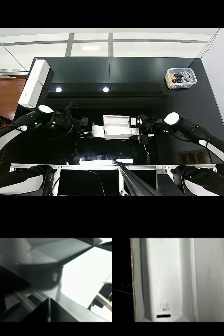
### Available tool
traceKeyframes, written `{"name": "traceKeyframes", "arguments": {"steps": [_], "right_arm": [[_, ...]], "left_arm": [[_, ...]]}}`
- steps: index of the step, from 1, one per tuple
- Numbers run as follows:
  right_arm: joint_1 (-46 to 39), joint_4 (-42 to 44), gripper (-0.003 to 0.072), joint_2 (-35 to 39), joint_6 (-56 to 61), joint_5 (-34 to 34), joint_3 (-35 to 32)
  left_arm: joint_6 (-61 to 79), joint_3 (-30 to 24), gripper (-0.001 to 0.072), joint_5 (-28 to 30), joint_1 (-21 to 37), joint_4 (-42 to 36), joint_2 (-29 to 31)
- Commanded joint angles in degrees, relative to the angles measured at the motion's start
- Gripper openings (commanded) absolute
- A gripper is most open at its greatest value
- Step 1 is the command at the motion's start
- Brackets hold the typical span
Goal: Fold the box and place the chain.
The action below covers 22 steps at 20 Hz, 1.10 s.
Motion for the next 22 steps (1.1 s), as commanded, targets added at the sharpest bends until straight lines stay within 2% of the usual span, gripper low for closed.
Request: {"name": "traceKeyframes", "arguments": {"steps": [1,2,3,7,11,17,22], "right_arm": [[0.1,0.0,0.0192,0.0,0.0,0.0,0.0],[0.1,0.0,0.0192,0.0,0.0,0.0,0.0],[0.1,0.0,0.0192,0.0,0.0,0.0,0.0],[0.1,0.0,0.0192,0.0,0.0,0.0,0.0],[0.1,0.0,0.0192,0.0,0.0,0.0,0.0],[0.1,0.0,0.0192,0.0,0.0,0.0,0.0],[0.1,0.0,0.0192,0.0,0.0,0.0,0.0]], "left_arm": [[2.3,2.0,0.0409,-2.0,-0.2,-0.5,-0.2],[2.2,2.3,0.0660,-2.1,-0.2,-0.5,-0.2],[2.2,2.5,0.0708,-2.5,-0.2,-0.5,-0.2],[2.3,3.9,0.0706,-7.5,-0.2,-0.5,-0.2],[1.6,5.0,0.0703,-7.8,-0.9,0.0,0.3],[-1.2,5.6,0.0683,-1.3,-7.7,0.7,4.3],[-4.3,5.7,0.0664,-1.4,-8.8,0.8,5.1]]}}
